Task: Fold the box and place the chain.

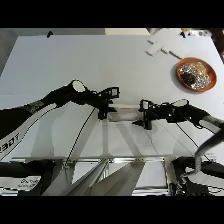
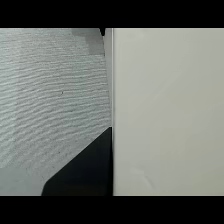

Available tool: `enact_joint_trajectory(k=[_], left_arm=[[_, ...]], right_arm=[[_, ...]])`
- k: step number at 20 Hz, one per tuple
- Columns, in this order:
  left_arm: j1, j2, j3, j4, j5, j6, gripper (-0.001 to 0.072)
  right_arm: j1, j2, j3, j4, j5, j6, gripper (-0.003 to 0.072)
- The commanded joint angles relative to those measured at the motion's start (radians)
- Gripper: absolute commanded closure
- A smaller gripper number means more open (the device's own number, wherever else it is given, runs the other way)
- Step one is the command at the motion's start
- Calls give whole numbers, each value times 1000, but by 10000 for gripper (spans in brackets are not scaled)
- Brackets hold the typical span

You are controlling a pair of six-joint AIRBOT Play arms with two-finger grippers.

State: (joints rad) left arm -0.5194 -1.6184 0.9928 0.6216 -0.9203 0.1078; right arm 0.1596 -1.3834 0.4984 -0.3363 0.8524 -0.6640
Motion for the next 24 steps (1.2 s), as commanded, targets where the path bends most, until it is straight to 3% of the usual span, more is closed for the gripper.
enact_joint_trajectory(k=[1, 14, 15, 16, 17, 18, 22, 24], left_arm=[[0, 0, 0, 0, 0, 0, 701], [2, 2, 1, 10, 4, -72, 697], [2, 2, 1, 21, 4, -72, 631], [2, 2, 1, 29, 4, -72, 521], [3, 5, 1, 40, 4, -73, 341], [2, 13, 1, 47, 5, -80, 237], [3, 98, 1, 105, 3, -113, 196], [2, 163, 1, 212, 2, -221, 197]], right_arm=[[0, 0, 0, 0, -1, 0, 230], [0, 0, 0, 0, -1, 0, 230], [0, 0, 0, 0, -1, 0, 230], [0, 0, 0, 0, -1, 0, 230], [0, 0, 0, 0, -1, 0, 230], [0, 0, 0, 0, -1, 0, 230], [0, 0, 0, 0, 0, 0, 230], [0, 0, 0, 0, -1, 0, 230]])
